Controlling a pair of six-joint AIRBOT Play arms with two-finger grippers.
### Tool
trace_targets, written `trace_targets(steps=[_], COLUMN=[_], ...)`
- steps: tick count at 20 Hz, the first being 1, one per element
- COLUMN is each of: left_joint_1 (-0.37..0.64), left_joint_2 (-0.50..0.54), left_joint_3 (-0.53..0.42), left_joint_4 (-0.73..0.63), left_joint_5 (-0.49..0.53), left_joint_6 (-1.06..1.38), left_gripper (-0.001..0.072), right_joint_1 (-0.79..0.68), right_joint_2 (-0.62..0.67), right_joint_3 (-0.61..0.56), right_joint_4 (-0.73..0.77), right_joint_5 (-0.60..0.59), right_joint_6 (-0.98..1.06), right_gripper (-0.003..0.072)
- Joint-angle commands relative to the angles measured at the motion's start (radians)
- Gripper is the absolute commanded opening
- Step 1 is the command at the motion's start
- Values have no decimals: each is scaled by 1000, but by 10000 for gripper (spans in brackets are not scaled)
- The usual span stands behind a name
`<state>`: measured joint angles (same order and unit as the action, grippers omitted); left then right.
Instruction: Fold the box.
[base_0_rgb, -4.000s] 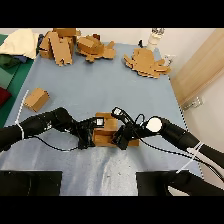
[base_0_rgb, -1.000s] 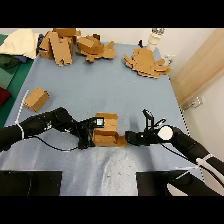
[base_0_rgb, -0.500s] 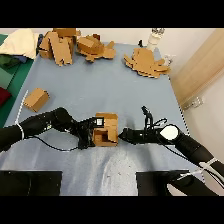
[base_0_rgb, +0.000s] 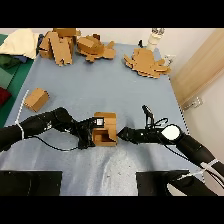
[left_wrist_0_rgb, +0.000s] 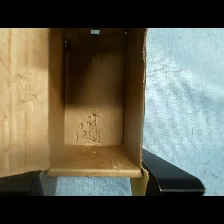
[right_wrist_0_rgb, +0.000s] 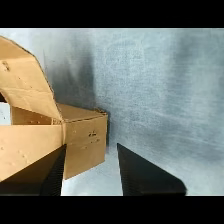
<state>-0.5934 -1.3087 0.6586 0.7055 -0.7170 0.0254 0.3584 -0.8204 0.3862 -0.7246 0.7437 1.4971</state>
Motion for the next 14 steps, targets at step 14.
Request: trace_targets(steps=[14], left_joint_1=[1], left_joint_2=[-2], left_joint_3=[1], left_joint_4=[-7], left_joint_5=[3], left_joint_6=[0], left_gripper=[516], right_joint_1=[111], right_joint_2=[-19], right_joint_3=[66], right_joint_4=[-128], right_joint_5=[27], right_joint_6=[87], right_gripper=[520])
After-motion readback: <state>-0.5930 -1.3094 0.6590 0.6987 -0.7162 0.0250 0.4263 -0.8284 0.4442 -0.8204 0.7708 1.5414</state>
